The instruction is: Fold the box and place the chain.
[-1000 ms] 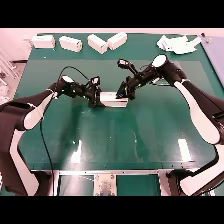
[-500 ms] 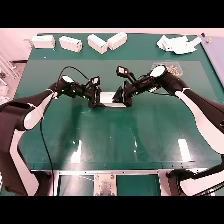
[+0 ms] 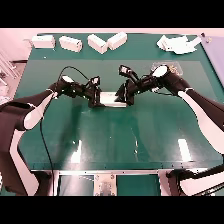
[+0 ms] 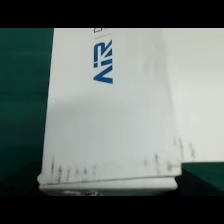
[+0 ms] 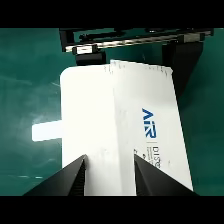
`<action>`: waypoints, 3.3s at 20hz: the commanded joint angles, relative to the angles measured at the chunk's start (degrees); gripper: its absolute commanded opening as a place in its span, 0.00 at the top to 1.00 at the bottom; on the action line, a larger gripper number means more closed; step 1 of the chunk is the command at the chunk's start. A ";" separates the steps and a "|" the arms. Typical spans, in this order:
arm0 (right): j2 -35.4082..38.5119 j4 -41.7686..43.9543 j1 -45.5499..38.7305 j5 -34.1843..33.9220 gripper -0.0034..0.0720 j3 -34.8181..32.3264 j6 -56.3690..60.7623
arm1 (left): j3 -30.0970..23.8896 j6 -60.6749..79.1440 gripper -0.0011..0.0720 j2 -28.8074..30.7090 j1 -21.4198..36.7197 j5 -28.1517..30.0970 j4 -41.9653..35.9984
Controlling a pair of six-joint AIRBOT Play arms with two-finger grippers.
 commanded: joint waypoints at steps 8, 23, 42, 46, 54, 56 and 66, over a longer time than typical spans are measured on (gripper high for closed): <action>-0.09 -1.07 -0.09 -1.33 0.39 -0.02 -2.05 | 0.00 0.02 0.27 0.04 0.02 0.02 0.02; -0.63 -2.99 1.31 -5.84 0.40 0.07 -4.79 | 0.00 0.02 0.27 0.04 0.02 0.04 0.02; 2.91 -2.99 2.43 -11.47 0.45 -5.90 -7.06 | 0.00 0.02 0.27 0.04 0.02 0.04 0.02; 2.91 -2.93 2.78 -13.31 0.45 -5.86 -9.07 | 0.00 0.02 0.27 0.04 0.02 0.04 0.02; 4.96 -2.25 2.71 -9.49 0.57 -5.92 -9.11 | 0.00 0.02 0.27 0.04 0.02 0.04 0.02; 6.62 -2.23 2.73 -9.79 0.57 -7.56 -8.85 | 0.00 0.02 0.27 0.04 0.02 0.04 0.02; 7.61 0.00 3.76 -20.98 0.38 -13.62 -11.91 | 0.00 0.02 0.27 0.04 0.02 0.02 0.02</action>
